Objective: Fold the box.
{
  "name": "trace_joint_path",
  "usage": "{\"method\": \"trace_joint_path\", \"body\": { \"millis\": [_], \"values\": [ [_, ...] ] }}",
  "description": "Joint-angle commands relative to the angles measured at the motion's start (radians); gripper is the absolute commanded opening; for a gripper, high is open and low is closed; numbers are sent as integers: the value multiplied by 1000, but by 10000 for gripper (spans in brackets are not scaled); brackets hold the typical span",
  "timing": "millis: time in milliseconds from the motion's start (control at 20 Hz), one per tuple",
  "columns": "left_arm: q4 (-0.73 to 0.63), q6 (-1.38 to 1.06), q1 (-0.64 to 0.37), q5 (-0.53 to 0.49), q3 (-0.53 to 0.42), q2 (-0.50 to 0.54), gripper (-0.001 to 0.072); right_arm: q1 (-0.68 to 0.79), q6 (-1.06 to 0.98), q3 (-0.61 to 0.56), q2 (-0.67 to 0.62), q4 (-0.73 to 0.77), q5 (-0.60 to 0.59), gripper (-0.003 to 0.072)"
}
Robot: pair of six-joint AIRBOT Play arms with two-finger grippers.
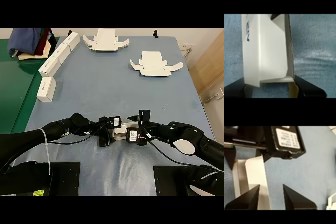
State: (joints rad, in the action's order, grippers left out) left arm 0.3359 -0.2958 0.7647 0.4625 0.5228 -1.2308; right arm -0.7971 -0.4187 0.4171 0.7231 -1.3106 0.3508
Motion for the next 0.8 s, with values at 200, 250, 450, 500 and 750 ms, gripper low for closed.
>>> {"method": "trace_joint_path", "body": {
  "millis": [200, 250, 450, 500, 750],
  "values": [
    [1, -2, 1, 0, 0, 1, 516, -1, 1, 0, 38, -16, -2, 423],
    [1, -2, 1, 0, 0, 1, 516, -1, 1, 0, 38, -9, 16, 423],
    [1, -2, 1, 1, 0, 1, 516, -7, 1, 0, 38, 17, 60, 423],
    [1, -2, 1, 0, 0, 1, 516, -10, 2, 0, 38, 21, 78, 423],
    [1, -2, 1, 0, 0, 1, 516, -42, 1, 0, 38, 36, 139, 423]
  ]
}}
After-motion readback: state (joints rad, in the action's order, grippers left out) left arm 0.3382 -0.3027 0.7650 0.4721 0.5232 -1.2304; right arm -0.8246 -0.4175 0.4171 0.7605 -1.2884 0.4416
